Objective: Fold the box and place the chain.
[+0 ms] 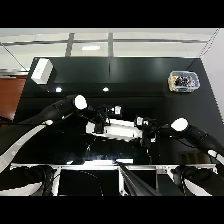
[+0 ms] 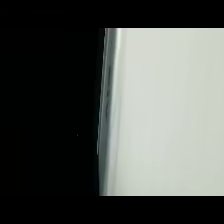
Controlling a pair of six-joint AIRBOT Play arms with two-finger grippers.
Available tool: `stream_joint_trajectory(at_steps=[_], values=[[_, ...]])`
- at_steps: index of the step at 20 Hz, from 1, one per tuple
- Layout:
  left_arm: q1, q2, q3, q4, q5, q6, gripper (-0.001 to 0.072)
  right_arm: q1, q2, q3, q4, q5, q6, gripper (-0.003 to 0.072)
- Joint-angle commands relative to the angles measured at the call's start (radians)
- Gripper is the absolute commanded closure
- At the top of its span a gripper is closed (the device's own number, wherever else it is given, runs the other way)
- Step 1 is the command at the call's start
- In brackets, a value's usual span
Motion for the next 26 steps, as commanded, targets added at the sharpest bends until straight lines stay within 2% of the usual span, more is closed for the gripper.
stream_joint_trajectory(at_steps=[1, 25, 26], values=[[0.001, 0.001, 0.01, -0.003, -0.001, -0.003, 0.0685, 0.001, -0.001, 0.0, -0.003, -0.002, -0.031, 0.0084], [0.001, 0.0, 0.01, 0.026, -0.001, -0.026, 0.0685, 0.031, -0.036, 0.0, -0.011, -0.064, -0.028, 0.0089], [0.0, 0.0, 0.01, 0.026, -0.001, -0.026, 0.0685, 0.031, -0.036, 0.0, -0.011, -0.063, -0.028, 0.0216]])
